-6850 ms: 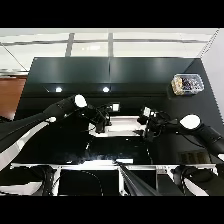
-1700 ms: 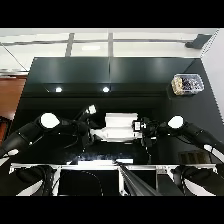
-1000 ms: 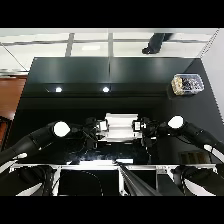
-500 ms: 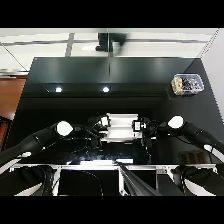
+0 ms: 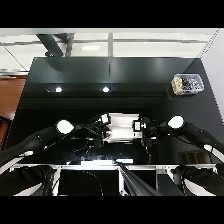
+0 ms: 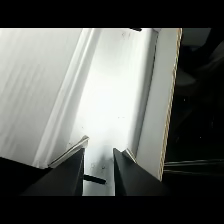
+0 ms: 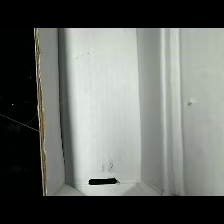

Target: Fold the box and place the chain.

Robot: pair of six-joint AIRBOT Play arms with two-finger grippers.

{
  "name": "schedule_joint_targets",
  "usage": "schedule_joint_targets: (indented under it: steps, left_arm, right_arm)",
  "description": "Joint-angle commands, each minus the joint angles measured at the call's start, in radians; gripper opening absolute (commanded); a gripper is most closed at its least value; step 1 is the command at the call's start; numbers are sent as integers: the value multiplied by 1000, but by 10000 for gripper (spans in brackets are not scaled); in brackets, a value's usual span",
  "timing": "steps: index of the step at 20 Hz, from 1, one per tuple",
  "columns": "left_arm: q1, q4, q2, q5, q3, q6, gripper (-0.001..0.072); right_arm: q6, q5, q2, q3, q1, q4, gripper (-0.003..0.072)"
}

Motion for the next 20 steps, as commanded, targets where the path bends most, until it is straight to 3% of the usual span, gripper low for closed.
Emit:
schedule_joint_targets:
  steps: [1, 3, 4, 5, 7, 9, 11, 12, 14, 15, 16, 17, 18, 19, 20]
  left_arm:
    - [0, -21, -1, -3, 1, 9, 219]
    - [0, -20, -1, -2, 1, 9, 244]
    - [0, -19, -1, -2, 1, 9, 340]
    - [0, -16, -1, -2, 1, 9, 376]
    - [0, -16, -1, -3, 1, -3, 376]
    - [0, -17, -1, -5, 1, -3, 332]
    - [0, -16, -1, -4, 1, -2, 372]
    - [0, -12, -1, -2, 1, -2, 364]
    - [2, -13, -1, -1, 1, -2, 148]
    - [2, -12, -1, 0, 1, -2, 294]
    - [2, -12, 0, 2, 1, -2, 379]
    - [4, -10, 2, 2, 1, -2, 339]
    - [10, -6, 9, -2, 1, -2, 147]
    - [20, 19, 24, -6, 1, -4, 28]
    - [35, 53, 45, -21, 1, -31, 28]
  right_arm:
    - [0, 0, 0, 0, 0, 0, 442]
    - [0, 0, 0, 0, 0, 0, 442]
    - [0, 0, 0, 0, 0, 0, 442]
    - [0, 0, 0, 0, 0, 0, 442]
    - [0, 0, 0, 0, 0, 0, 443]
    - [0, 0, 0, 0, 0, 0, 442]
    - [0, 0, 0, 0, 0, 0, 442]
    - [0, 0, 0, 0, 0, 0, 442]
    - [0, 0, 0, 0, 0, 0, 442]
    - [0, 0, 0, 0, 0, 0, 442]
    - [0, 0, 0, 0, 0, 1, 442]
    - [0, 0, 0, 0, 0, 1, 442]
    - [0, 0, 0, 0, 0, 1, 442]
    - [0, 0, 0, 0, 0, 1, 443]
    - [0, 0, 0, 0, 0, 1, 442]
